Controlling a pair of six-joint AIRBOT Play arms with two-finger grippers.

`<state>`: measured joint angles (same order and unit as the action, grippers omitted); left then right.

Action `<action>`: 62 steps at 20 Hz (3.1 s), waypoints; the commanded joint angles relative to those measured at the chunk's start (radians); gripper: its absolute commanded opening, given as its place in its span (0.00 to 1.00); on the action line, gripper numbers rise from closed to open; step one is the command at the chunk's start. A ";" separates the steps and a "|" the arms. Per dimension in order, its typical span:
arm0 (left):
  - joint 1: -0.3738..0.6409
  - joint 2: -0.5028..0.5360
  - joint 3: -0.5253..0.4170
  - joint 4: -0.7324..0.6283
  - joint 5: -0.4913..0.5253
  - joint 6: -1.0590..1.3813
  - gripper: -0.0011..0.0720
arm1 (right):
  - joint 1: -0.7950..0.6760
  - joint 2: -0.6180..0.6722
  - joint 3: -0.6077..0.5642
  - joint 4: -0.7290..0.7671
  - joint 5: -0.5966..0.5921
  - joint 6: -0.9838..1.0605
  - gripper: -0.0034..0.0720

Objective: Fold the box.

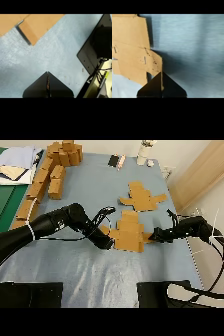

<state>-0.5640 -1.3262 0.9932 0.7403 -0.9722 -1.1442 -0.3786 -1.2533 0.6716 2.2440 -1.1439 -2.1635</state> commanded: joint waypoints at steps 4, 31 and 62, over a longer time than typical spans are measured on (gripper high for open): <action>0.130 0.000 0.064 -0.039 -0.066 -0.027 0.59 | 0.284 0.024 -0.003 0.128 0.019 -0.008 0.05; 0.449 -0.313 0.072 -0.492 -0.131 0.241 0.75 | 0.599 0.486 -0.286 0.142 0.313 -0.044 0.04; 0.328 -0.216 0.082 -0.425 -0.190 0.808 0.02 | 0.548 0.486 -0.154 -0.074 0.423 0.108 0.34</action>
<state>-0.1833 -1.5970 1.0733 0.2569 -1.2568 -0.4446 0.1902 -0.7685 0.4606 2.2738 -0.7311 -2.1368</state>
